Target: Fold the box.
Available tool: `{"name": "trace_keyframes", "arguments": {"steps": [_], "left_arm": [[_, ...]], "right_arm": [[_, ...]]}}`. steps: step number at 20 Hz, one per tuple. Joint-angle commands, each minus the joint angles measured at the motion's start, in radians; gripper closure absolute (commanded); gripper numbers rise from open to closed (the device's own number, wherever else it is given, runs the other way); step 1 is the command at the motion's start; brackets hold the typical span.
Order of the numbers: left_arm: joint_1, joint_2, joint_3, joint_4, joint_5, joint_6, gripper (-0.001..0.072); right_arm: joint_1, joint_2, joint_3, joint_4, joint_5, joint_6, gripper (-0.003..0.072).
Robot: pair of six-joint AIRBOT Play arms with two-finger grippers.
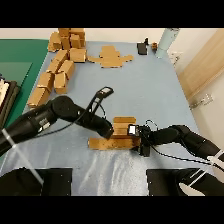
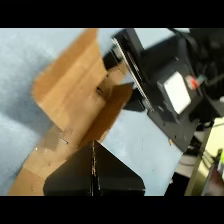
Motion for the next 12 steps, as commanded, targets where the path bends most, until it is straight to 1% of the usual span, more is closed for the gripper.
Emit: {"name": "trace_keyframes", "arguments": {"steps": [1, 3, 4, 6, 8, 9, 10, 12], "left_arm": [[-0.154, 0.090, -0.034, 0.193, 0.081, -0.045, 0.0703], [-0.208, 0.086, -0.034, 0.296, 0.092, -0.045, 0.0703], [-0.217, 0.087, -0.034, 0.328, 0.092, -0.039, 0.0703], [-0.167, 0.090, -0.050, 0.336, 0.082, 0.049, 0.0703], [-0.064, 0.094, -0.091, 0.328, 0.079, 0.190, 0.0702], [-0.016, 0.093, -0.111, 0.296, 0.080, 0.294, 0.0702], [0.031, 0.092, -0.132, 0.233, 0.087, 0.429, 0.0702], [0.111, 0.087, -0.175, 0.060, 0.097, 0.757, 0.0700]], "right_arm": [[0.000, 0.000, -0.001, 0.000, 0.000, 0.000, 0.0129], [0.000, 0.000, -0.001, 0.000, 0.000, 0.000, 0.0128], [0.000, 0.000, -0.001, 0.000, 0.000, 0.000, 0.0129], [0.000, 0.000, -0.001, 0.000, 0.000, 0.000, 0.0128], [0.000, 0.001, -0.001, 0.000, 0.000, 0.000, 0.0128], [0.000, 0.001, -0.001, -0.002, 0.000, 0.000, 0.0129], [0.000, 0.000, -0.001, -0.002, 0.000, 0.000, 0.0128], [0.000, 0.000, -0.001, -0.002, 0.000, 0.000, 0.0128]]}}
